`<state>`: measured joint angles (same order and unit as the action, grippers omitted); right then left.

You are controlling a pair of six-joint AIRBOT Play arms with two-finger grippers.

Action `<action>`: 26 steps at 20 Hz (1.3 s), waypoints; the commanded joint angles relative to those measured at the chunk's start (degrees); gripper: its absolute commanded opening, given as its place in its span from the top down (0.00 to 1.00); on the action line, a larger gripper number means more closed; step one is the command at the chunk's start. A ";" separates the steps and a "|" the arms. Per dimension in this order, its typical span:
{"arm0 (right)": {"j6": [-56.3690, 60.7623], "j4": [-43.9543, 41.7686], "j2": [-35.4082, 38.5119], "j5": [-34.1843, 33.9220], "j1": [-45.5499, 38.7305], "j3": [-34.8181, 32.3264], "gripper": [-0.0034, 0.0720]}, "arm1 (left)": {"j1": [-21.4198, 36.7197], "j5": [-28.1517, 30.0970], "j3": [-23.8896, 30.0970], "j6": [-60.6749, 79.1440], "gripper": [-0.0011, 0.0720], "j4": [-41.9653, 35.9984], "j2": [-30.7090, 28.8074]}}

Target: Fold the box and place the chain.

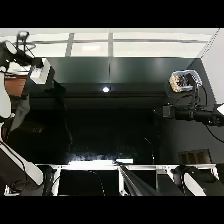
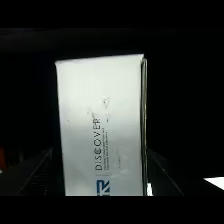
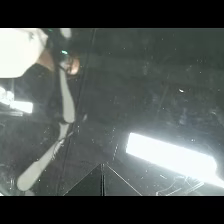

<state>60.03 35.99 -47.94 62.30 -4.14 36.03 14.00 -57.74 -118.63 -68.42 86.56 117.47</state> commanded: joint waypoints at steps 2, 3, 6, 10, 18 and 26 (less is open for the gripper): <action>1.49 0.37 0.04 0.11 -0.04 2.08 0.94 | -0.42 -9.11 -1.81 -3.93 0.02 0.15 -8.72; 1.60 1.97 0.04 0.24 -0.04 4.87 0.94 | -0.44 -12.41 -1.79 -4.85 0.02 -2.62 -10.88; 8.15 13.68 0.04 0.83 -0.04 17.16 0.94 | -0.44 -26.29 -0.68 -13.66 0.87 -15.54 -15.96; 12.57 24.06 0.20 4.07 -0.04 27.50 0.94 | -3.96 -28.35 13.79 -12.57 0.95 -33.22 -25.68; 13.51 29.18 9.18 -20.98 -0.04 7.02 0.94 | -12.72 6.69 67.84 -1.57 0.95 -29.83 -65.94; 13.55 28.55 9.18 -26.56 -0.04 2.16 0.94 | -9.97 13.88 84.50 -0.33 0.95 -28.15 -84.11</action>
<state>73.54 64.88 -39.05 38.04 -4.14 39.33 3.75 -45.52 -37.52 -69.54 57.34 37.58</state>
